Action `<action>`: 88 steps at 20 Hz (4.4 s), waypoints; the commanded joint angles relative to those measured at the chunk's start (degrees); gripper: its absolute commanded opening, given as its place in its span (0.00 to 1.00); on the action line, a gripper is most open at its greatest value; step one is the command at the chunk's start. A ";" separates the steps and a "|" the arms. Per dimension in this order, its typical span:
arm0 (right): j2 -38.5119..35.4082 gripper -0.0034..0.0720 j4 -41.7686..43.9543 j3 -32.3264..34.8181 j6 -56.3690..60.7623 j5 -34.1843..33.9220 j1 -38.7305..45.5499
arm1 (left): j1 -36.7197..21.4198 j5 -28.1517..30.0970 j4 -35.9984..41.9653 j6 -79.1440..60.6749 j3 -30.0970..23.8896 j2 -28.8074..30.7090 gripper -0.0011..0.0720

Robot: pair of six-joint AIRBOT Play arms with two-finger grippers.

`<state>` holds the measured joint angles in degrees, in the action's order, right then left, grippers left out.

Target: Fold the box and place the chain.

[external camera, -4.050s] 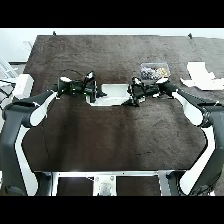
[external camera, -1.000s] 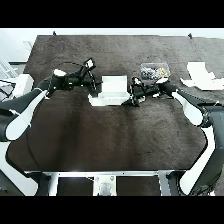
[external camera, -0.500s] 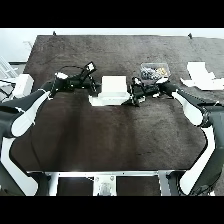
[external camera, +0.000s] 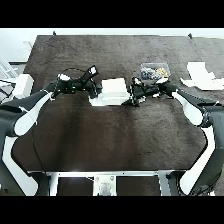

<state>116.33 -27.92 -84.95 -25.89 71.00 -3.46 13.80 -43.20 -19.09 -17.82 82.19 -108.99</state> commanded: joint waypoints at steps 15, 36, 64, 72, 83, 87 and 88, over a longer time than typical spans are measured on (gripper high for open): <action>-0.02 0.82 0.02 0.00 -0.02 0.02 -0.04 | 1.92 -15.34 -34.14 18.29 2.62 8.61 0.99; -0.02 0.82 0.00 0.00 -0.02 0.02 -0.04 | 3.65 -12.92 -29.81 21.86 2.62 3.28 0.81; -0.02 0.82 0.00 0.00 -0.02 0.02 -0.04 | 6.03 -10.01 -19.04 12.85 2.49 0.46 0.80; -0.02 0.82 0.00 0.00 -0.02 0.02 -0.02 | 6.01 -11.02 -21.31 12.79 2.67 0.59 0.56; -0.02 0.82 0.00 0.00 -0.02 0.02 -0.04 | -3.19 -24.61 -18.21 13.64 2.75 3.02 0.04; -0.02 0.82 0.00 0.00 -0.02 0.02 -0.04 | -4.22 -24.00 -16.81 25.90 2.73 10.62 0.03; -0.02 0.82 0.00 0.00 -0.02 0.02 -0.04 | -4.59 -23.80 -16.98 29.57 2.71 12.94 0.03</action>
<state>116.33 -27.86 -84.95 -25.87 70.91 -3.46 10.26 -66.48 -37.36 2.74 84.88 -100.86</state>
